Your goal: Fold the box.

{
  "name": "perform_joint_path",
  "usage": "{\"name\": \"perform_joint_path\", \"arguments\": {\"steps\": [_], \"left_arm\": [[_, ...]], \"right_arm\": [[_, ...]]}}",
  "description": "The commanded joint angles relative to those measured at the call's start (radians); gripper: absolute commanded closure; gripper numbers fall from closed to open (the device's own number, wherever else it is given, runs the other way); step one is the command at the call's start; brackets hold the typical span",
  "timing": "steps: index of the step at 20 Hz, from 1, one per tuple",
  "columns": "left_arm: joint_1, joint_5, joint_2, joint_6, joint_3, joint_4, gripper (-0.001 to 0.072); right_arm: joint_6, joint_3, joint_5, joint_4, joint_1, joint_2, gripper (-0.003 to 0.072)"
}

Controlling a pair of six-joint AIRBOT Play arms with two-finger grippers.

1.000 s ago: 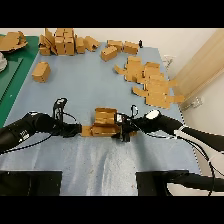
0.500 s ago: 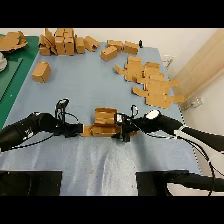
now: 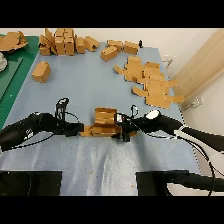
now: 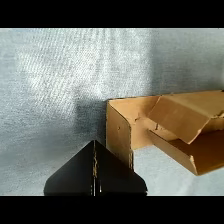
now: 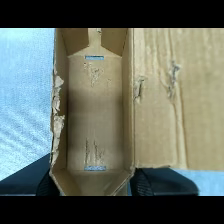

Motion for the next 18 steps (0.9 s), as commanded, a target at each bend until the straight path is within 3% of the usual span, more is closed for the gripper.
{"name": "perform_joint_path", "arguments": {"steps": [1,7,18], "left_arm": [[0.0,0.002,-0.002,0.023,0.0,-0.026,0.0701],[0.0,0.011,-0.079,0.18,0.0,-0.206,0.07],[0.009,-0.008,0.012,0.182,0.011,-0.192,0.0701]], "right_arm": [[0.0,-0.001,0.0,0.0,0.0,0.0,0.0245],[0.0,-0.001,0.0,0.0,0.0,0.0,0.0245],[0.0,-0.001,0.0,0.0,0.0,0.0,0.0245]]}}
